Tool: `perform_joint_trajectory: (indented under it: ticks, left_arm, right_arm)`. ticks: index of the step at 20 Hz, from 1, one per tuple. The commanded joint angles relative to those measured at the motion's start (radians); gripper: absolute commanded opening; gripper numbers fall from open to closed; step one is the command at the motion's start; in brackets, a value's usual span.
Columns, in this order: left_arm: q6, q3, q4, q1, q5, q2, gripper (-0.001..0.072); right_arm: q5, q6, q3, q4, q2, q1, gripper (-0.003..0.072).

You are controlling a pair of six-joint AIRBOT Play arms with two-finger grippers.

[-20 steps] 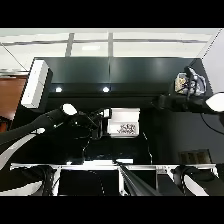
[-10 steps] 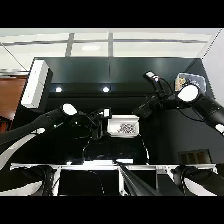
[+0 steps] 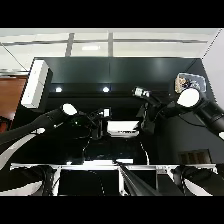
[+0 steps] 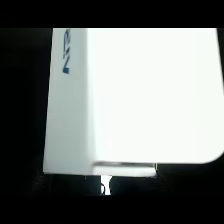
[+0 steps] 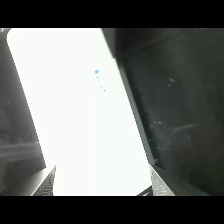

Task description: Fold the box and place the chain.

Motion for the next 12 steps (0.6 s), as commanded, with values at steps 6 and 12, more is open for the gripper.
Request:
perform_joint_trajectory:
  ticks: [6, 12]
  left_arm:
    - [0.001, 0.001, 0.000, 0.000, 0.000, -0.001, 0.0435]
    - [0.000, 0.001, 0.000, 0.000, 0.000, -0.001, 0.0435]
  right_arm:
    - [-0.104, -0.093, -0.053, -0.001, 0.003, 0.038, 0.0650]
    - [-0.105, -0.093, -0.053, -0.001, -0.003, 0.038, 0.0474]
